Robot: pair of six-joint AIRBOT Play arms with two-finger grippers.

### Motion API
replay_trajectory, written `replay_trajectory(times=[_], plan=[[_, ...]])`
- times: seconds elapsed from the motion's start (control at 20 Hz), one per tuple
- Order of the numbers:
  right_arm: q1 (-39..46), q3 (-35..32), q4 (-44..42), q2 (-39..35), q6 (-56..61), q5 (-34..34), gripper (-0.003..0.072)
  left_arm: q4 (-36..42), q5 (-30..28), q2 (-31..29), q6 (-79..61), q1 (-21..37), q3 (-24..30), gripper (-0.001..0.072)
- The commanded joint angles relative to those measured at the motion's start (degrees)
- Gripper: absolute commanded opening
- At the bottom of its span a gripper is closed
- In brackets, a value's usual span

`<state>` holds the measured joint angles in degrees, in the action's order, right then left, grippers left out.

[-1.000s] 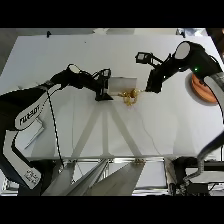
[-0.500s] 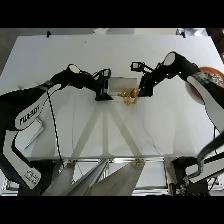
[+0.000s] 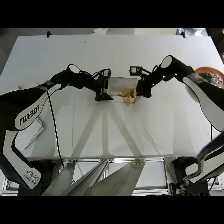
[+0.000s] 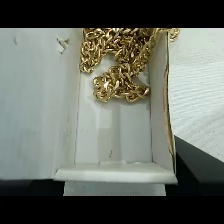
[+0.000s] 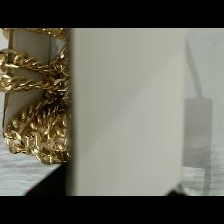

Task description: Fold the box and place the chain.

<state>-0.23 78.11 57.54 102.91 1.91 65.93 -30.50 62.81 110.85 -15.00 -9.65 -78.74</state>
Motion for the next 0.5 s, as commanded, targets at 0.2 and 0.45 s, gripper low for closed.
replay_trajectory(times=[0.2,0.45], plan=[[0.00,-0.02,8.00,-0.83,2.47,2.58,0.0008,0.00,-0.02,0.04,0.00,0.02,0.02,0.0218],[0.00,-0.02,7.91,-6.95,7.30,7.72,0.0008,0.00,-0.02,0.04,0.00,0.02,0.02,0.0218]])
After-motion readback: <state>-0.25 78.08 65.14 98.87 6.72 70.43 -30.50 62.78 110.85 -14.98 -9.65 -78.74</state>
